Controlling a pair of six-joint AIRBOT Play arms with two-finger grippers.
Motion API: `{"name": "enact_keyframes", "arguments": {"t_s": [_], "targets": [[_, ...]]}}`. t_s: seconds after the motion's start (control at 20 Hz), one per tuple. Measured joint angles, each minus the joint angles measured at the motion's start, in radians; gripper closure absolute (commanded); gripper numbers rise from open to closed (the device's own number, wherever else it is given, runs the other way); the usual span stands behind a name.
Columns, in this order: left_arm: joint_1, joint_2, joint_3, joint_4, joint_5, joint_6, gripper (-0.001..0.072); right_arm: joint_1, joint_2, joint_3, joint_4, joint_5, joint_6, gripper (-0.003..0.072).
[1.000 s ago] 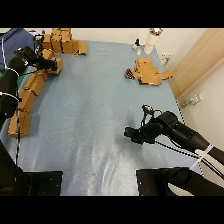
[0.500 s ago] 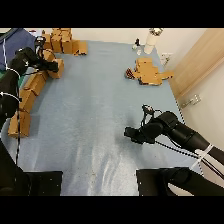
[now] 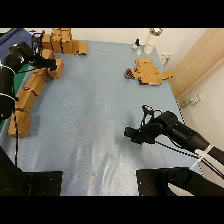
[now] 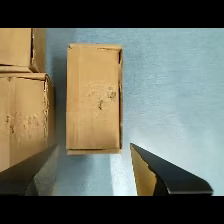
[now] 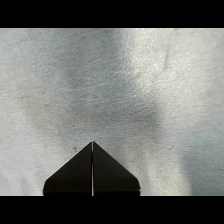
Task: Fold the box.
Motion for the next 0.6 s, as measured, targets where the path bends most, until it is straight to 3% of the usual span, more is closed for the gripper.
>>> {"name": "enact_keyframes", "arguments": {"t_s": [0.05,0.1,0.15,0.2,0.6], "targets": [[0.002,0.020,0.000,0.008,-0.029,0.000,0.0072,0.000,0.000,0.000,0.001,0.000,0.000,0.0682],[0.003,0.039,0.000,0.013,-0.061,-0.001,0.0308,0.000,0.000,0.000,0.004,0.000,0.000,0.0682],[0.004,0.058,0.000,0.019,-0.105,-0.002,0.0628,0.000,0.000,0.000,0.007,0.000,0.000,0.0682],[0.004,0.076,0.000,0.021,-0.150,-0.003,0.0698,0.000,0.000,0.001,0.008,0.000,0.000,0.0682],[-0.064,0.138,-0.047,-0.007,-0.519,-0.042,0.0703,-0.083,-0.065,0.121,-0.002,-0.001,-0.126,0.0682]]}}
